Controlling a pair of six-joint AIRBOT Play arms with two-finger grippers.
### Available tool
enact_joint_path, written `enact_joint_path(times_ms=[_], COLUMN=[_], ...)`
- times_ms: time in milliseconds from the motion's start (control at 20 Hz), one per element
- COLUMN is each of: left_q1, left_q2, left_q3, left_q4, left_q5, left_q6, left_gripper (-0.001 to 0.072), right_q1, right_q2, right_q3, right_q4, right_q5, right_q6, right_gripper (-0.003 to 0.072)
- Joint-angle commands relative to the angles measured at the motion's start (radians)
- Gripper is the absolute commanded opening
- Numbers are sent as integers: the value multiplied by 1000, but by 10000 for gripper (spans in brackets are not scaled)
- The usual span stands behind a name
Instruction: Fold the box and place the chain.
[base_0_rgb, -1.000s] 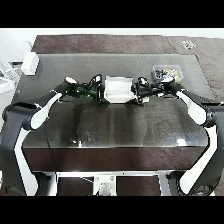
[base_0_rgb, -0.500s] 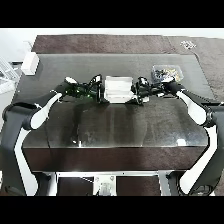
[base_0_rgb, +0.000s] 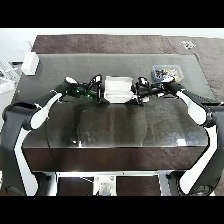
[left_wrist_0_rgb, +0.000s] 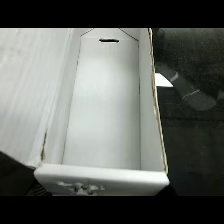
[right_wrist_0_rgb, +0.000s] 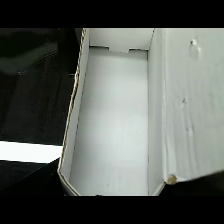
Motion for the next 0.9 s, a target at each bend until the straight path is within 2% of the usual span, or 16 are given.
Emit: enact_joint_path(times_ms=[0, 450, 650, 700, 800, 850], left_q1=[0, 0, 0, 0, 0, 0], left_q2=[0, 0, 0, 0, 0, 0], left_q3=[0, 0, 0, 0, 0, 0], left_q4=[-4, -4, -4, -4, -4, -4], left_q5=[1, 0, 0, 1, 0, 0], left_q6=[0, 0, 0, 0, 0, 0], left_gripper=[484, 484, 484, 484, 484, 484], right_q1=[1, 1, -6, -16, -40, -55], right_q2=[0, 0, 10, 24, 62, 80], right_q3=[0, 0, 21, 29, 31, 31], right_q4=[0, 12, -11, -37, -90, -125], right_q5=[0, 2, 55, 64, 64, 63], right_q6=[0, 2, 54, 71, 99, 108], right_gripper=[582, 582, 588, 648, 648, 703])
